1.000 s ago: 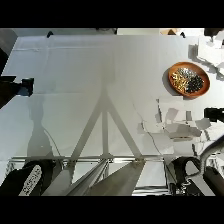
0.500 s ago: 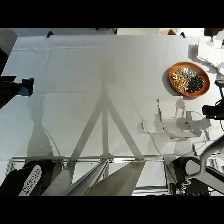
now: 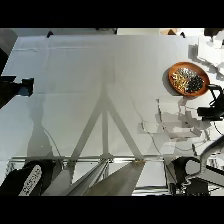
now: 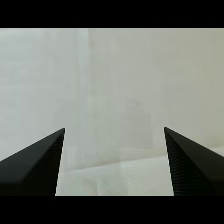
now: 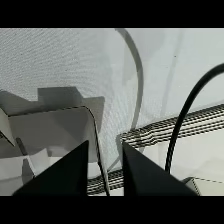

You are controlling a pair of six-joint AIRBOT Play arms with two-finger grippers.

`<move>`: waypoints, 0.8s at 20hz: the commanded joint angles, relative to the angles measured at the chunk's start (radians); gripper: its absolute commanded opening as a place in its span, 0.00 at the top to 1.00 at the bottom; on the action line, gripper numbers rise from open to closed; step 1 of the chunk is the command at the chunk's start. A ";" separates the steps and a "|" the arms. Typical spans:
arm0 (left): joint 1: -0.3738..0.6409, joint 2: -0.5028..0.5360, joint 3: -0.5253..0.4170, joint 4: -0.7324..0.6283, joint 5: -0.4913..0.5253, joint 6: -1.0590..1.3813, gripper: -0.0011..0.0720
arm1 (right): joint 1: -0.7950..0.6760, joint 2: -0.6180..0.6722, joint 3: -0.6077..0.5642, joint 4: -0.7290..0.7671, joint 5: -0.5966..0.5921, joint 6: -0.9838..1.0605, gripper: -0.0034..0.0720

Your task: Fold the box and place the chain.

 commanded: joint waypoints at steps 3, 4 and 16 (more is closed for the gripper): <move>-0.001 0.001 0.000 0.000 0.000 0.000 0.03 | -0.001 -0.013 0.000 0.008 0.041 -0.003 0.94; -0.001 0.001 0.000 0.000 0.000 0.000 0.03 | -0.001 -0.013 0.000 0.013 0.045 -0.004 0.94; -0.001 0.001 0.000 0.000 0.000 0.000 0.03 | -0.001 0.145 -0.002 0.656 0.005 -0.404 0.94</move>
